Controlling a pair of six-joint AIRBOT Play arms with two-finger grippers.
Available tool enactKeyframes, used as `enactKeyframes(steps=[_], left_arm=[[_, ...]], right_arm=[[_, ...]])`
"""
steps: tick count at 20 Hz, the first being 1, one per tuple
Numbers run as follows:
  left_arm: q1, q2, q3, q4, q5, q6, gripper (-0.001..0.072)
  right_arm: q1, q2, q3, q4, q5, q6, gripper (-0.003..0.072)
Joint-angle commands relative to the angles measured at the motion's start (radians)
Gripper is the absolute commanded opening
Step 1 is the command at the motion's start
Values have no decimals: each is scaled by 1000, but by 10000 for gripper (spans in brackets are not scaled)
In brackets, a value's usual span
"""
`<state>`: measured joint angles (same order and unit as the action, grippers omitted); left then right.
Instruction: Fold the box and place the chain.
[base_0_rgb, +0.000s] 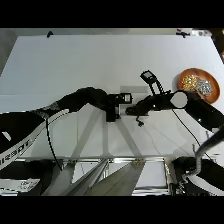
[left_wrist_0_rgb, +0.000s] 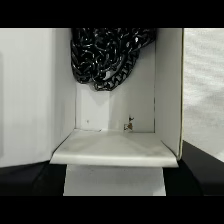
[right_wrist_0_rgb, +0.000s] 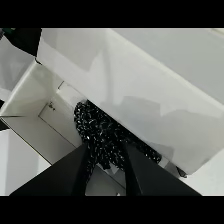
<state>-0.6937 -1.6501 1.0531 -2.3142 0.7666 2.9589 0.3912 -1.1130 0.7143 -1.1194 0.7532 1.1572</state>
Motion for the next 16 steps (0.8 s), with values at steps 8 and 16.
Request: enactKeyframes(steps=[8,16], left_arm=[[0,1,0,0,0,0,396],[0,1,0,0,0,0,396]], right_arm=[[41,117,0,-112,91,66,235],[174,145,-71,-376,273,340,238]])
